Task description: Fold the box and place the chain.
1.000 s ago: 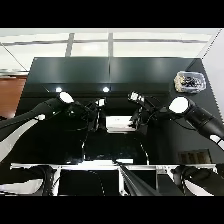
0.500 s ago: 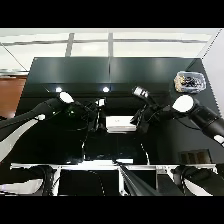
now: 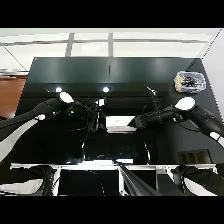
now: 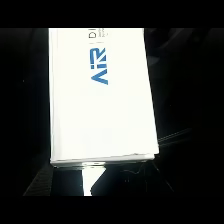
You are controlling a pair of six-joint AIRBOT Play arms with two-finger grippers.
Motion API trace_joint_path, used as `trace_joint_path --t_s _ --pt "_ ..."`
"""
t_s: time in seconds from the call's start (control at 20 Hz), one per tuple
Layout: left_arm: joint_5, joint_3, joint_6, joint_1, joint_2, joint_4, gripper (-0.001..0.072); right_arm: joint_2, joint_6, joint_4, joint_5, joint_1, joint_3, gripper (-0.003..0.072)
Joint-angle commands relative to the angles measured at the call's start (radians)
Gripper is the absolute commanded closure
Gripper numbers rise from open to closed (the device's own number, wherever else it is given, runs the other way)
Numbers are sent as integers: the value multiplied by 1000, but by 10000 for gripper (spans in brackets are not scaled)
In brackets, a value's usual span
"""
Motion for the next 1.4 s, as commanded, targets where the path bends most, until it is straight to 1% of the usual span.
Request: trace_joint_path --t_s 0.0,0.2,0.6,0.7,0.75,0.85,0.9,1.0,1.1,1.2,1.25,1.3,1.35 --pt "-1 -1 0 0 0 0 340 -75 11 66 -34 -4 -14 671" --pt "-1 -1 0 0 0 0 339 -101 17 19 -60 -4 -14 671" --pt "-3 -1 0 0 0 0 337 -100 16 13 -58 -4 -13 671" --pt "-3 0 -1 0 3 0 285 -92 16 2 -38 -5 0 671" --pt "-6 0 -1 2 13 5 275 -78 20 -20 -21 -5 16 671" --pt "-17 0 -11 7 50 16 20 -27 57 -100 22 -11 64 671" --pt "-22 0 -37 15 72 31 6 10 90 -148 43 -22 92 671" --pt "-35 0 -107 34 132 113 6 98 131 -225 87 -74 134 671" --pt "-54 0 -166 61 191 168 6 190 161 -278 125 -153 144 671" --pt "-55 0 -223 72 234 113 7 270 209 -380 170 -248 143 671" --pt "-54 0 -247 66 244 45 7 295 233 -429 183 -286 143 671" --pt "-42 1 -262 47 245 -26 7 314 248 -468 191 -322 142 671" --pt "-14 3 -262 16 243 -55 7 326 249 -485 197 -354 140 671"
